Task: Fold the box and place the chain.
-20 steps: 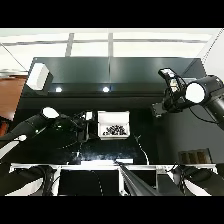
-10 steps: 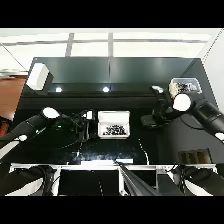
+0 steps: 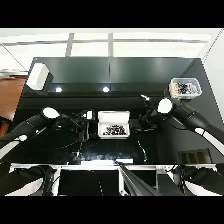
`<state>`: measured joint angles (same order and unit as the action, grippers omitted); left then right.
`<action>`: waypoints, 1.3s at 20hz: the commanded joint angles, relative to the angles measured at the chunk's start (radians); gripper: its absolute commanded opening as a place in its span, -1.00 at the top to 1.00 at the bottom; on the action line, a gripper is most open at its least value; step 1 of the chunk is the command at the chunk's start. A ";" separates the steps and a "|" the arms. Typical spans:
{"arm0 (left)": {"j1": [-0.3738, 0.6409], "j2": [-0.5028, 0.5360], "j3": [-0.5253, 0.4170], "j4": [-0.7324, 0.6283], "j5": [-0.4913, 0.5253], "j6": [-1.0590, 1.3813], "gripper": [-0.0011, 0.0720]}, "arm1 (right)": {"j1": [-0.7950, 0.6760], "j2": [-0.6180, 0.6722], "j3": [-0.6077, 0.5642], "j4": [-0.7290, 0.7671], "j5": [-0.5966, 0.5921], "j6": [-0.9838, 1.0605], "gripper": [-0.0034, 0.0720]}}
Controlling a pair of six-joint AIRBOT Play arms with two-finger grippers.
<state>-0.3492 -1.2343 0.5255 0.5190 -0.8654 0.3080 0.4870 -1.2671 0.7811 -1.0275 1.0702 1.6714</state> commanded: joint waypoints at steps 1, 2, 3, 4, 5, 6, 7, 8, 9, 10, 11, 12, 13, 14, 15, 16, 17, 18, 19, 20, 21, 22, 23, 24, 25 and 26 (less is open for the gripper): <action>-0.001 0.000 0.000 0.000 0.000 0.001 -0.97 | 0.029 -0.018 -0.001 0.037 -0.022 -0.004 0.85; -0.001 -0.001 0.000 0.000 0.000 0.001 -0.97 | 0.032 -0.018 -0.001 0.042 -0.024 -0.005 0.85; -0.001 -0.001 0.000 0.000 0.000 0.001 -0.97 | 0.032 -0.018 -0.001 0.048 -0.024 -0.005 0.85; -0.001 -0.001 0.001 0.000 -0.001 0.001 -0.97 | 0.032 -0.018 -0.001 0.051 -0.027 -0.008 0.85; -0.001 -0.001 0.001 0.000 -0.002 0.001 -0.97 | 0.032 -0.018 -0.001 0.052 -0.029 -0.008 0.85; -0.001 -0.001 0.001 -0.001 -0.002 0.001 -0.96 | 0.032 -0.018 -0.001 0.052 -0.029 -0.008 0.85; -0.001 -0.001 0.001 -0.001 -0.002 0.001 -0.97 | 0.032 -0.018 -0.001 0.052 -0.029 -0.008 0.85; -0.001 -0.001 0.001 -0.002 -0.003 0.001 -0.96 | 0.032 -0.018 -0.001 0.052 -0.028 -0.008 0.85; -0.001 -0.001 0.001 -0.005 -0.002 0.001 -0.97 | 0.032 -0.018 -0.001 0.052 -0.028 -0.008 0.85; -0.002 -0.002 0.003 -0.007 -0.002 0.001 -0.97 | 0.032 -0.018 -0.001 0.052 -0.029 -0.008 0.85; -0.002 -0.005 0.006 -0.007 -0.003 0.001 -0.97 | 0.032 -0.018 -0.001 0.052 -0.028 -0.008 0.85; -0.008 -0.009 0.010 -0.007 -0.003 0.002 -0.96 | 0.032 -0.018 -0.001 0.052 -0.029 -0.008 0.85; -0.014 -0.013 0.016 -0.008 -0.003 0.003 -0.96 | 0.032 -0.018 -0.001 0.052 -0.029 -0.008 0.85; -0.026 -0.019 0.024 -0.007 -0.002 0.003 -0.96 | 0.032 -0.018 -0.001 0.052 -0.028 -0.008 0.85; -0.037 -0.028 0.032 -0.007 -0.003 0.003 -0.97 | 0.032 -0.018 -0.001 0.052 -0.028 -0.008 0.85; -0.047 -0.037 0.040 -0.003 -0.003 0.002 -0.96 | 0.032 -0.018 -0.001 0.052 -0.028 -0.008 0.85; -0.051 -0.042 0.045 0.007 -0.008 -0.002 -0.96 | 0.032 -0.018 -0.001 0.052 -0.028 -0.008 0.85; -0.051 -0.043 0.047 0.010 -0.013 -0.002 -0.96 | 0.032 -0.018 -0.001 0.052 -0.028 -0.008 0.85; -0.050 -0.043 0.047 0.010 -0.013 -0.002 -0.95 | 0.032 -0.018 -0.001 0.052 -0.028 -0.009 0.85; -0.051 -0.043 0.047 0.011 -0.012 -0.002 -0.94 | 0.032 -0.018 -0.001 0.051 -0.028 -0.013 0.85; -0.051 -0.043 0.047 0.011 -0.012 -0.002 -0.94 | 0.032 -0.018 -0.001 0.051 -0.027 -0.019 0.85; -0.051 -0.043 0.047 0.015 -0.010 -0.002 -0.93 | 0.029 -0.018 -0.001 0.048 -0.024 -0.024 0.85; -0.050 -0.043 0.047 0.028 -0.008 -0.002 -0.85 | 0.017 -0.017 0.000 0.040 -0.014 -0.026 0.85; -0.049 -0.043 0.047 0.052 -0.005 -0.002 -0.83 | -0.005 -0.009 0.000 0.026 0.008 -0.026 0.85; -0.049 -0.043 0.047 0.085 -0.005 -0.002 -0.77 | -0.033 0.008 0.000 -0.002 0.031 -0.028 0.85; -0.049 -0.043 0.047 0.114 -0.005 -0.002 -0.51 | -0.068 0.038 0.000 -0.037 0.052 -0.029 0.85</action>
<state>-0.3988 -1.2766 0.5716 0.5598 -0.8783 0.3084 0.4747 -1.2652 0.7803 -0.9989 1.0672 1.6489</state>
